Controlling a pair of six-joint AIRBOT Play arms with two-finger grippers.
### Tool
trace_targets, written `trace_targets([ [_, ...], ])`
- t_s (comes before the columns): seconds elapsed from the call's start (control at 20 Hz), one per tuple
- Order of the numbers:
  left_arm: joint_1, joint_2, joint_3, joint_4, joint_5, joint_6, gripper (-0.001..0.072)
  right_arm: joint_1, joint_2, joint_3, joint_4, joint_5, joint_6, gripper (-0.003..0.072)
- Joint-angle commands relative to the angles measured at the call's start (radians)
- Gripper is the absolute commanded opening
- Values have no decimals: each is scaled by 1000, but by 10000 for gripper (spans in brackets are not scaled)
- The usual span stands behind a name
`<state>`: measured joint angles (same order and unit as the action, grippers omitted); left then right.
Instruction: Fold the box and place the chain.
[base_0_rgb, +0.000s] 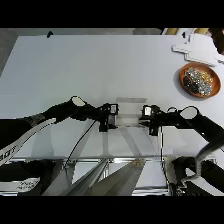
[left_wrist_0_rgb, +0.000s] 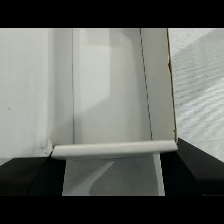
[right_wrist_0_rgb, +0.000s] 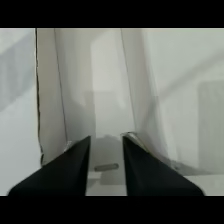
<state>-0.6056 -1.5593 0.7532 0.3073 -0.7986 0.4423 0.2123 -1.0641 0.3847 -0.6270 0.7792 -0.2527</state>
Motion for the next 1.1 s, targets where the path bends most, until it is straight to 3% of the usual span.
trace_targets([
  [0.0, -1, -1, 0, 0, 2, 0, 170, 0, -29, -1, 40, -3, -29, 359],
  [0.1, -1, -1, 0, 0, 2, 0, 170, 0, -22, -1, 17, -3, -10, 419],
  [0.3, -1, -1, 0, 0, 2, 0, 170, -7, 16, -3, -82, 3, 103, 411],
  [0.55, -1, -1, 0, 0, 2, 0, 170, -103, 237, -3, -269, 40, 458, 376],
  [0.6, -1, -1, 0, 0, 2, 0, 170, -120, 295, -3, -288, 51, 527, 308],
  [0.65, -1, -1, 0, 0, 2, 0, 170, -136, 344, -3, -298, 62, 616, 185],
  [0.7, -1, -1, 0, 0, 2, 0, 170, -154, 389, -3, -309, 68, 708, 14],
  [0.85, -1, -1, 0, 0, 2, 0, 170, -230, 447, -3, -403, 39, 911, 21],
  [1.05, -1, -1, 0, 0, 2, 0, 170, -372, 407, -3, -546, 10, 1376, 21],
])
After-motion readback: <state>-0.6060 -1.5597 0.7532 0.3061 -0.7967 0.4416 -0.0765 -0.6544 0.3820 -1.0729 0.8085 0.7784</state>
